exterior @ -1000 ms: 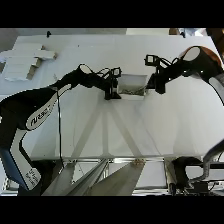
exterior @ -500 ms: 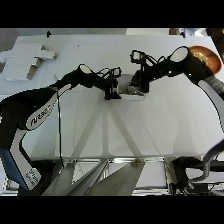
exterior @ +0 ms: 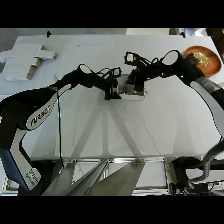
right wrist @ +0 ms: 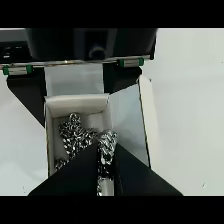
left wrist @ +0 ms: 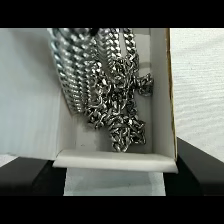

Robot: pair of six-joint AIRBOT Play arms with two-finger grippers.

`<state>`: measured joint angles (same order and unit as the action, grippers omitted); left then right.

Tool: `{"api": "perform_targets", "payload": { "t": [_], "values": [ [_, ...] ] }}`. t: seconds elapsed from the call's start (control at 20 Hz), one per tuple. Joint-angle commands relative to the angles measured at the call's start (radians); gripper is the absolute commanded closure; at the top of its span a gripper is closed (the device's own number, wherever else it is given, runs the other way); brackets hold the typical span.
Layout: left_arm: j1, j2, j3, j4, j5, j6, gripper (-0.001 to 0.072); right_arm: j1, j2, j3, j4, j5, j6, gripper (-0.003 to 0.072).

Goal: Fold the box and place the chain.

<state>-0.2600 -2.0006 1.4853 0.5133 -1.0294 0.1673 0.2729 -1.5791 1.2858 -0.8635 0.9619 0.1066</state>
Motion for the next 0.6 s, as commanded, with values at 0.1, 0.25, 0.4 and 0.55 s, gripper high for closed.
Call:
{"api": "perform_targets", "payload": {
  "t": [0.1, 0.25, 0.4, 0.55],
  "values": [
    [0.000, 0.000, 0.000, 0.000, 0.000, 0.000, 0.0359, 0.002, -0.005, 0.000, -0.013, 0.023, 0.002, 0.0464],
    [0.000, 0.000, 0.000, 0.000, 0.000, 0.000, 0.0359, 0.001, 0.016, 0.000, -0.013, 0.072, 0.002, 0.0464],
    [0.000, 0.000, 0.000, 0.000, 0.000, 0.000, 0.0359, 0.000, 0.083, 0.000, -0.065, 0.124, 0.065, 0.0466],
    [0.000, 0.000, 0.000, 0.000, 0.000, 0.000, 0.0359, -0.026, 0.154, 0.000, -0.161, 0.194, 0.137, 0.0463]
  ]
}}
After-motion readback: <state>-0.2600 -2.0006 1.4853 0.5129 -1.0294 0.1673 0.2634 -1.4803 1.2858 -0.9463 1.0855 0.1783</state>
